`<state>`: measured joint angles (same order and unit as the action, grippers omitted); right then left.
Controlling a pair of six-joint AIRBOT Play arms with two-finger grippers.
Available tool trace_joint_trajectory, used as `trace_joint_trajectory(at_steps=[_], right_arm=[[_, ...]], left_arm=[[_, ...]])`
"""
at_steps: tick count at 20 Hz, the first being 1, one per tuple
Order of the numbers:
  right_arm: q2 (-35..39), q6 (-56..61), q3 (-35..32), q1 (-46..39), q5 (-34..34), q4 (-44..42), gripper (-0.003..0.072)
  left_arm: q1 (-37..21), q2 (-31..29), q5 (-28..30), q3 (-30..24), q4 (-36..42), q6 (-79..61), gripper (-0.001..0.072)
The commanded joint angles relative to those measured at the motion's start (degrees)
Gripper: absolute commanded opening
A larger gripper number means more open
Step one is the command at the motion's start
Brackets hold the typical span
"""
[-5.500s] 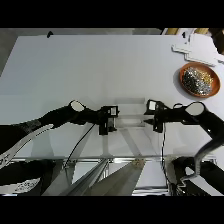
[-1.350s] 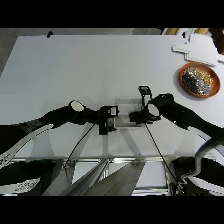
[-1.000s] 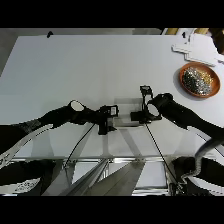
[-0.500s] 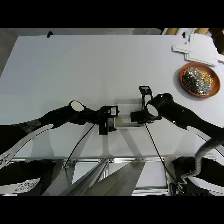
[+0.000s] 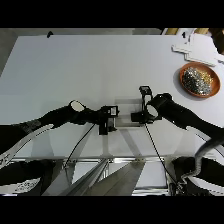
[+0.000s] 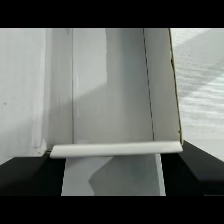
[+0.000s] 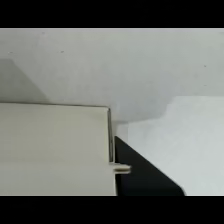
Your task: Fold the box and place the chain.
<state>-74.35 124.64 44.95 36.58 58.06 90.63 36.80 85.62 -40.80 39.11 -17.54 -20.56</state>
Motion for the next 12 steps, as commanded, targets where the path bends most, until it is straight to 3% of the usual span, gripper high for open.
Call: trace_joint_trajectory(at_steps=[1,5,8,12], right_arm=[[-0.07,0.02,-0.02,-0.02,0.94,-0.28,0.0021],[0.87,-2.36,-0.02,-0.04,0.92,-1.05,0.0038],[5.99,-11.39,-0.02,-0.15,1.01,0.28,0.0267],[17.57,-24.76,0.76,-0.74,4.52,0.46,0.0282]], left_arm=[[0.00,0.00,0.04,0.04,-0.04,0.00,0.0141],[0.00,0.00,0.07,0.04,-0.04,0.00,0.0141],[0.00,0.00,0.07,0.04,-0.04,0.00,0.0141],[0.00,0.00,0.04,0.04,-0.04,0.00,0.0141]])
